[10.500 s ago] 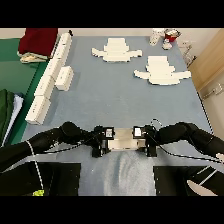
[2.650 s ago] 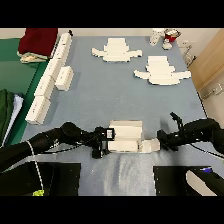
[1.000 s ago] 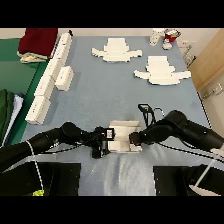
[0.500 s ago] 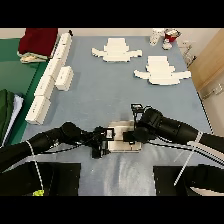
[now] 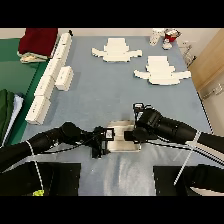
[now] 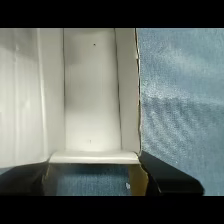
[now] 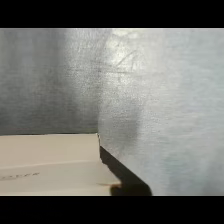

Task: Fold the box.

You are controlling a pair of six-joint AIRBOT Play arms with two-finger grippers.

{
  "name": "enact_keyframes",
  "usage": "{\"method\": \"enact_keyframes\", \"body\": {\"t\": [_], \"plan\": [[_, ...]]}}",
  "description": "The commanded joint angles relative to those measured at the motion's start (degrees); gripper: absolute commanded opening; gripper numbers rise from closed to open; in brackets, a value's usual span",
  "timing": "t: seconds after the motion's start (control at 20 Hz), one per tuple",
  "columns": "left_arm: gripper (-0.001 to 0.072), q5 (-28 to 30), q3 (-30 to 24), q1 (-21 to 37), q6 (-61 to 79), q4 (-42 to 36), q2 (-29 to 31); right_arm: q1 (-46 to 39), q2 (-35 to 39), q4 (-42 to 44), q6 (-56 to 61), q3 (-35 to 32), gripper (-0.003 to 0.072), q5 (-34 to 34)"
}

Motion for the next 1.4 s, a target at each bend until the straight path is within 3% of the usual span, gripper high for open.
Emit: {"method": "enact_keyframes", "body": {"t": [0.0, 0.05, 0.25, 0.35, 0.6, 0.75, 0.8, 0.85, 0.95, 1.0, 1.15, 1.2, 1.25, 1.3, 1.35], "plan": [[0.0423, 0.04, 0.04, -0.02, 0.00, -0.02, 0.00, 0.02, 0.31, -0.24, 0.11, 0.07, 0.0275, -0.96], [0.0423, 0.04, 0.04, -0.02, 0.02, -0.02, 0.00, 0.00, 0.70, -0.24, 0.11, 0.07, 0.0329, -1.16], [0.0423, 0.04, 0.04, -0.02, 0.00, -0.02, 0.00, 0.00, 2.40, -0.28, 0.33, 0.04, 0.0336, -4.96], [0.0423, 0.04, 0.04, -0.02, 0.00, -0.02, 0.00, 0.00, 2.95, -0.31, 0.83, 0.04, 0.0422, -5.75], [0.0423, 0.04, 0.04, -0.02, 0.00, -0.02, 0.00, 0.00, 3.06, -0.83, 3.13, -0.46, 0.0421, -5.60], [0.0423, 0.04, 0.04, -0.02, 0.00, -0.02, 0.00, 0.42, 3.04, 0.96, 4.61, -2.93, 0.0403, -2.03], [0.0423, 0.04, 0.04, -0.02, 0.00, -0.02, 0.00, 0.50, 3.04, 1.25, 5.22, -3.85, 0.0347, -1.25], [0.0423, 0.04, 0.04, -0.02, 0.00, -0.02, 0.00, 0.50, 3.04, 1.31, 5.25, -4.61, 0.0214, -0.83], [0.0423, 0.04, 0.04, -0.02, 0.00, -0.02, 0.00, 0.50, 3.06, 1.38, 5.20, -4.96, 0.0051, -0.35], [0.0422, 0.04, 0.04, -0.02, 0.00, -0.02, 0.00, 0.50, 3.06, 1.40, 5.20, -4.96, 0.0005, -0.11], [0.0423, 0.04, 0.04, -0.02, 0.02, -0.02, 0.00, 0.50, 3.06, 1.38, 5.20, -4.94, 0.0007, 0.87], [0.0422, 0.04, 0.04, -0.02, 0.02, -0.02, 0.00, 0.50, 3.06, 1.38, 5.20, -4.94, 0.0132, 0.85], [0.0423, 0.04, 0.04, -0.02, 0.00, -0.02, 0.00, 0.50, 3.15, 1.40, 5.20, -4.94, 0.0310, 0.83], [0.0423, 0.04, 0.04, -0.02, 0.00, -0.02, 0.00, 0.50, 3.26, 1.40, 5.18, -4.94, 0.0378, 0.83], [0.0422, 0.04, 0.04, -0.02, 0.00, -0.02, 0.00, 0.50, 3.54, 1.38, 5.07, -4.94, 0.0378, 0.81]]}}
